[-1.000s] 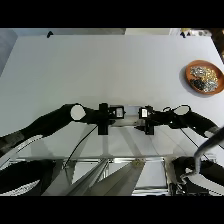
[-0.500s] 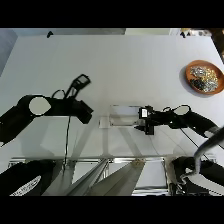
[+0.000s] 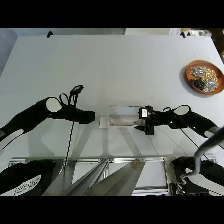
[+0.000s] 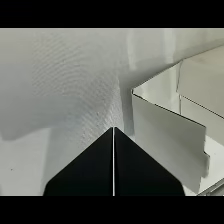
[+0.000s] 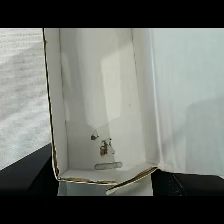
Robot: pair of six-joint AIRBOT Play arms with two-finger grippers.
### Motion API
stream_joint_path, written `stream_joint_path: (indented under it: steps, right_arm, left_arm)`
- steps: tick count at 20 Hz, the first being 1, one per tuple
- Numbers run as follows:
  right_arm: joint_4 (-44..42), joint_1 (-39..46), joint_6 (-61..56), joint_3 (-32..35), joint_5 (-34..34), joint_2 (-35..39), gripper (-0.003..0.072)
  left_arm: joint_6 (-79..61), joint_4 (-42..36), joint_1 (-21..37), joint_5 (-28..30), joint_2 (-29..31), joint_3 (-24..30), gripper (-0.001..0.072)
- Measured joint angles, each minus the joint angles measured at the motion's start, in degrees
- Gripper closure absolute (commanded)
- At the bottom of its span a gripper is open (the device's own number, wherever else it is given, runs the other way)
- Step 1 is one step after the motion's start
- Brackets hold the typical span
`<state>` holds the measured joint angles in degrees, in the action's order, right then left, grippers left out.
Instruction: Fold the box and place the chain.
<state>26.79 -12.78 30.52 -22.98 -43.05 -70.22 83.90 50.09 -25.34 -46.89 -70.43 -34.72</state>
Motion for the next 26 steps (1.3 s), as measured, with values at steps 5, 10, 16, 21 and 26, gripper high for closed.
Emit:
stream_joint_path:
  steps: [5,10,16,21,26]
  right_arm:
    - [-0.02,0.0,0.0,0.0,0.0,0.0,0.0287]
    - [-0.02,0.0,0.0,0.0,-0.02,0.0,0.0287]
    - [-0.02,0.0,-0.02,0.0,-0.02,0.0,0.0287]
    - [-0.02,0.0,-0.02,0.0,-0.02,0.0,0.0287]
    - [-0.02,0.0,-0.02,0.0,-0.02,0.0,0.0287]
  left_arm:
    - [0.13,-2.54,-0.72,0.81,-1.81,0.15,0.0705]
    - [-2.78,-5.46,-1.53,1.6,-2.51,0.15,0.0705]
    - [-4.26,-6.4,-1.97,1.4,-2.91,0.15,0.0705]
    - [-6.32,-8.74,-3.63,1.57,-0.85,-0.2,0.058]
    - [-7.78,-11.15,-5.22,2.23,0.37,-0.24,0.0434]
